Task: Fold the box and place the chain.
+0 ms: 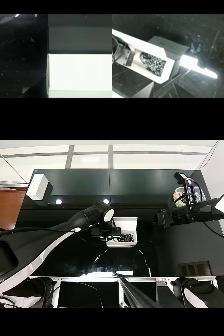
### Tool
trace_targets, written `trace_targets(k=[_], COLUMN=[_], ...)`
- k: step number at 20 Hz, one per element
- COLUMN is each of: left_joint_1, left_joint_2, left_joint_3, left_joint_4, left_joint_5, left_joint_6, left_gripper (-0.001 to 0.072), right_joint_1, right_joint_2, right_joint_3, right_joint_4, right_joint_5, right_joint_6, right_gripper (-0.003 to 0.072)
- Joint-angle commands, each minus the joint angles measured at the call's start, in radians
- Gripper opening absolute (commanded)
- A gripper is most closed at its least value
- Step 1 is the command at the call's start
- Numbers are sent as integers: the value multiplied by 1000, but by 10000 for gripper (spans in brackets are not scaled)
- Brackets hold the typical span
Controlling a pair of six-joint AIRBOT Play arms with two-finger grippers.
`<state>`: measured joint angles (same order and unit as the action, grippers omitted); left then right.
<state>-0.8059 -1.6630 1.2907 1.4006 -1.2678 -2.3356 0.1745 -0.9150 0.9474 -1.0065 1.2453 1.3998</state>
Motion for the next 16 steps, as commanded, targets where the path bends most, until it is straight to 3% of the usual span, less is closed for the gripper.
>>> trace_targets(k=[1, 2, 3, 7, 12, 16], left_joint_1=[9, 9, 9, 10, 19, 61], left_joint_2=[0, 0, 0, 49, 210, 401], left_joint_3=[1, 1, 1, 32, 14, -106], left_joint_4=[-34, -34, -34, -11, 113, 103], left_joint_5=[-1, -10, -16, -32, -165, -47], left_joint_6=[2, -13, -29, 91, 350, 448], left_gripper=[86, 210, 235, 250, 250, 249], right_joint_1=[0, 0, 0, 0, 0, 0], right_joint_2=[1, 1, 1, 1, 1, 1], right_joint_3=[1, 1, 1, 1, 1, 1], right_joint_4=[0, 0, 3, 19, 23, 72], right_joint_5=[-5, -9, -13, -18, -15, -10], right_joint_6=[-21, -21, -21, -20, -18, -16], right_gripper=[296, 297, 296, 297, 296, 297])
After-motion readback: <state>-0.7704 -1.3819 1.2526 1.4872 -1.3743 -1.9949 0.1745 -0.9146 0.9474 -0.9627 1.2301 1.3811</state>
